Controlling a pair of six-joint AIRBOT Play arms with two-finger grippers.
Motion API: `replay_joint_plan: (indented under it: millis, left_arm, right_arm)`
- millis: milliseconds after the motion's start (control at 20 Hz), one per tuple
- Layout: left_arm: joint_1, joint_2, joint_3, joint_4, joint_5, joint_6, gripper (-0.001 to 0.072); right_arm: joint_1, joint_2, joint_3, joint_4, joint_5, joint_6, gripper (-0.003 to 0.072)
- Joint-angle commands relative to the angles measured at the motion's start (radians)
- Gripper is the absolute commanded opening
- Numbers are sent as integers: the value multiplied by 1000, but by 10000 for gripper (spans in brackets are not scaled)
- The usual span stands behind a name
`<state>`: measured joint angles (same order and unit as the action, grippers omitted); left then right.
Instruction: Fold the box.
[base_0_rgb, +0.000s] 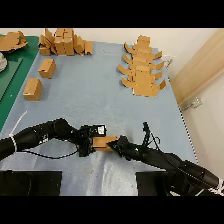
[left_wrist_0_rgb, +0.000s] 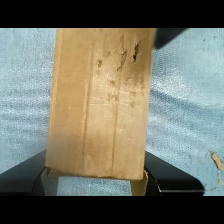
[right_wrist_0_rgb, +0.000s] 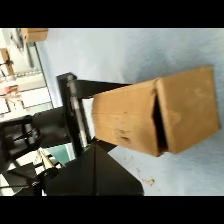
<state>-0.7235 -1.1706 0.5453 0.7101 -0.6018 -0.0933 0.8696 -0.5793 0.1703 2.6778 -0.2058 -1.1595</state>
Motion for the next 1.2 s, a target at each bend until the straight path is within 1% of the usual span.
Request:
replay_joint_plan:
  millis: [0,200,550,700,750,850,1000,1150]
  left_arm:
    - [0,0,0,0,0,0,451]
    - [0,0,0,0,0,0,451]
    - [0,0,0,0,0,0,452]
    - [0,0,0,0,0,0,452]
    - [0,0,0,0,0,0,452]
    - [0,1,0,0,0,0,451]
    - [0,1,0,0,0,0,452]
    - [0,1,0,0,0,0,451]
  right_arm:
    - [11,-53,-10,14,30,11,0]
    - [45,-60,-9,3,39,10,0]
    - [77,-145,-8,2,70,10,0]
    - [80,-135,-8,-12,66,8,1]
    - [85,-116,-8,-16,66,7,2]
    - [87,-39,-7,-45,66,6,2]
    - [79,147,-8,-117,71,8,2]
    - [-5,256,-8,-148,69,7,2]
